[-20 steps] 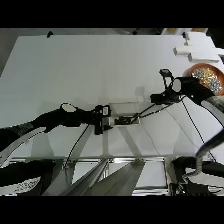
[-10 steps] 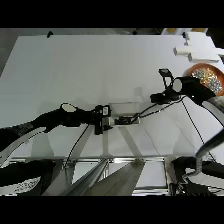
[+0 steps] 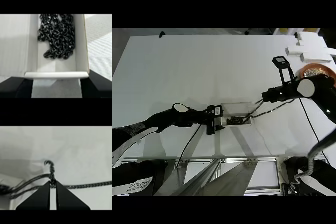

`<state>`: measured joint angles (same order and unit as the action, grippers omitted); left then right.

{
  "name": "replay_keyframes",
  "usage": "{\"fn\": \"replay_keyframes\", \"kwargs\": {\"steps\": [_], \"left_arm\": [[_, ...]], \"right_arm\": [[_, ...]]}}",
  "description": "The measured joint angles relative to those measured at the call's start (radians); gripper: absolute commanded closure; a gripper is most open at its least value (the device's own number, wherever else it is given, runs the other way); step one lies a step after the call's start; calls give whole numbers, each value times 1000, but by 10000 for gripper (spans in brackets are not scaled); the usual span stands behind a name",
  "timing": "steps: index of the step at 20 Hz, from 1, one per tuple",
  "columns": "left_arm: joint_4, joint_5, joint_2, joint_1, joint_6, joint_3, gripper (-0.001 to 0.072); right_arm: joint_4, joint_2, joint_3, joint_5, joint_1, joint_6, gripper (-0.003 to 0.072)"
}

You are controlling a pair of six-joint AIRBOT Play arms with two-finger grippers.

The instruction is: Fold the box and place the chain.

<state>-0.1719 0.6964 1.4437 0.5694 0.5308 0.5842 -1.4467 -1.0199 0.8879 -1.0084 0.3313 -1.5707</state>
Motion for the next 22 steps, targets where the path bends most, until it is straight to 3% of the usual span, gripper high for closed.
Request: {"fn": "replay_keyframes", "kwargs": {"steps": [6,11,17,22], "left_arm": [[0,0,0,0,0,0,621],[0,0,0,0,0,0,621],[0,0,0,0,0,0,621],[0,0,0,0,0,0,621]], "right_arm": [[96,151,0,-76,134,4,670],[177,205,0,-89,223,5,670],[251,184,-6,63,367,5,669],[243,99,-21,111,407,5,669]]}}
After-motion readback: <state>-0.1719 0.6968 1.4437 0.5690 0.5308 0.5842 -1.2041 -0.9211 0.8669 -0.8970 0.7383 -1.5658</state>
